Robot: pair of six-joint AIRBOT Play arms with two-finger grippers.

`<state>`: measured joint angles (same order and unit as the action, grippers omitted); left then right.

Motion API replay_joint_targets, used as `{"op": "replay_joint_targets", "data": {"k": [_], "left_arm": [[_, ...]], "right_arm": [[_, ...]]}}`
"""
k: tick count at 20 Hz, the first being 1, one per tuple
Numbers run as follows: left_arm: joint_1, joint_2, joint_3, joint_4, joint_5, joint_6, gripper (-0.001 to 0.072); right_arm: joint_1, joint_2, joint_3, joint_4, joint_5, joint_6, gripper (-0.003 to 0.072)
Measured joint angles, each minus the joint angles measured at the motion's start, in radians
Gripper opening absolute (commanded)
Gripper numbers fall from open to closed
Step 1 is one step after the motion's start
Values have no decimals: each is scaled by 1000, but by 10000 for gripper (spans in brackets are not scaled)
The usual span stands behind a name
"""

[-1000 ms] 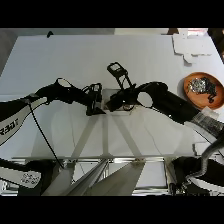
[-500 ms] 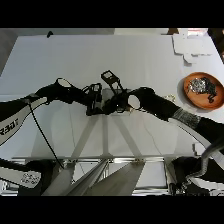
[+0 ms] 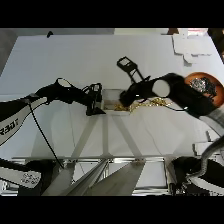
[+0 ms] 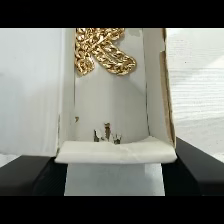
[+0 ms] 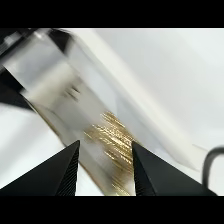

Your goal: Fold the box and place the chain.

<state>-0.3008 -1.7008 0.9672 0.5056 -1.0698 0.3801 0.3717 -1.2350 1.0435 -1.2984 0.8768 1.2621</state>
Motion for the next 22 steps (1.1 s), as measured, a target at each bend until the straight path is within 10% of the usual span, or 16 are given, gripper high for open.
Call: {"op": "replay_joint_targets", "data": {"k": [7, 11, 17, 20, 22], "left_arm": [[0, 0, 0, 0, 0, 0, 208], [0, 0, 0, 0, 0, 0, 208], [0, 0, 0, 0, 0, 0, 208], [0, 0, 0, 0, 0, 0, 208], [0, 0, 0, 0, 0, 0, 208]], "right_arm": [[-303, 24, -45, -68, 195, -348, 455], [-389, -57, -61, -104, 187, -486, 578], [-418, -195, -66, -121, 126, -586, 571], [-421, -248, -66, -123, 107, -601, 397], [-422, -276, -63, -128, 99, -604, 85]]}}
